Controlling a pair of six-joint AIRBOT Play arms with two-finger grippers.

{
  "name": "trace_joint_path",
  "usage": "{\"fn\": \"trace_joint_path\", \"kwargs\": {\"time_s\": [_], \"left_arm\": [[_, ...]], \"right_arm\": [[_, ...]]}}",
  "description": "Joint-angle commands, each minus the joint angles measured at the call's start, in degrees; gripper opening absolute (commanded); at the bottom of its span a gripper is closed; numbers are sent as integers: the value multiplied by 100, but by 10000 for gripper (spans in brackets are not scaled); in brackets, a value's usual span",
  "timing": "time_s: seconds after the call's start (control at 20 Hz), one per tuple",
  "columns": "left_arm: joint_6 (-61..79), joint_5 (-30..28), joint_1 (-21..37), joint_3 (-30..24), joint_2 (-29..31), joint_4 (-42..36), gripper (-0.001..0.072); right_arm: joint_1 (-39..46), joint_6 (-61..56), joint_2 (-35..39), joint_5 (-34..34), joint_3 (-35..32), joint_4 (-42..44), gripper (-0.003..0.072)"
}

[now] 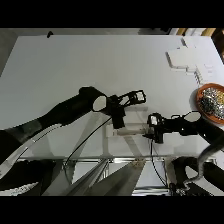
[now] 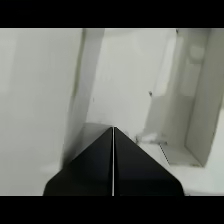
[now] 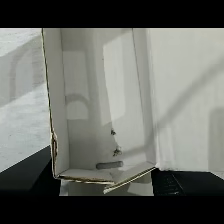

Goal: Fold the box and place the chain.

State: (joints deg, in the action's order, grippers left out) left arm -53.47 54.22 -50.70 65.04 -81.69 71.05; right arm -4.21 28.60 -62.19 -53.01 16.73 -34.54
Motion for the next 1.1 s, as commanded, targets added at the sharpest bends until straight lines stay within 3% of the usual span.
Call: {"fn": "trace_joint_path", "kwargs": {"time_s": [0.0,0.4,0.6,0.85,0.95,1.05], "left_arm": [[-352,562,-101,-50,184,166,1],[-225,560,-74,-850,380,-17,2],[1043,474,131,-1410,804,-356,27],[1886,-647,295,-2114,933,-638,194],[2422,-1038,293,-2260,931,-765,351],[2796,-1318,295,-2321,929,-872,351]], "right_arm": [[0,-2,4,0,4,4,401],[0,-4,4,0,4,4,401],[0,-2,4,0,4,2,401],[0,-2,4,2,4,2,401],[0,-2,4,2,4,2,401],[0,-2,4,2,4,4,401]]}}
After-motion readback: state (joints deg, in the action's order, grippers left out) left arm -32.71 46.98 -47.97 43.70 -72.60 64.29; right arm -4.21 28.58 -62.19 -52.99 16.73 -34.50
